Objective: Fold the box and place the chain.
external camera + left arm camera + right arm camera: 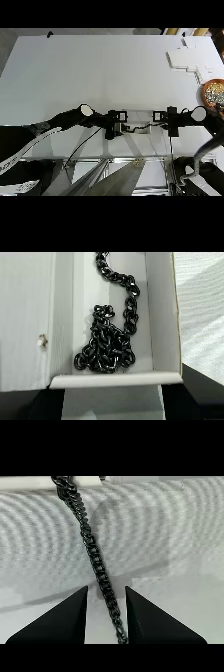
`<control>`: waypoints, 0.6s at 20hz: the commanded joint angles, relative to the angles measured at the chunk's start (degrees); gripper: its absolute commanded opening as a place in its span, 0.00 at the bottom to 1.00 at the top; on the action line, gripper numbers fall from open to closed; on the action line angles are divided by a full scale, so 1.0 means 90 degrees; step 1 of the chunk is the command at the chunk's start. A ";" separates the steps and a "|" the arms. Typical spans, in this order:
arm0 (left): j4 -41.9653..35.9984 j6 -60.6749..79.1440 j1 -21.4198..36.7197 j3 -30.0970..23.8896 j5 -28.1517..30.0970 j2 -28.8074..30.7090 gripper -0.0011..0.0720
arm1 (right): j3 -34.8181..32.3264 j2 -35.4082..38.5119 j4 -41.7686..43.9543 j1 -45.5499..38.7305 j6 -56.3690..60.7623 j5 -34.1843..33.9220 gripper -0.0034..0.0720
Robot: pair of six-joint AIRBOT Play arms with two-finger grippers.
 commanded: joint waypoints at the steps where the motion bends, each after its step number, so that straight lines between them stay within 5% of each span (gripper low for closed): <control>1: 0.0002 0.0000 -0.0005 0.0005 0.0000 0.0005 0.41 | -0.0007 -0.0240 -0.0007 -0.0005 -0.0022 -0.0204 0.26; 3: 0.0002 0.0000 -0.0005 0.0005 0.0000 0.0005 0.41 | -0.0007 -0.0304 -0.0007 -0.0005 -0.0019 -0.0175 0.26; 5: 0.0002 0.0000 -0.0005 0.0005 0.0000 0.0005 0.41 | -0.0002 -0.0245 -0.0012 -0.0005 -0.0017 0.0097 0.08; 12: 0.0000 0.0000 -0.0005 0.0005 0.0000 0.0005 0.41 | 0.0129 0.1613 0.0068 0.0440 0.0542 0.1275 0.07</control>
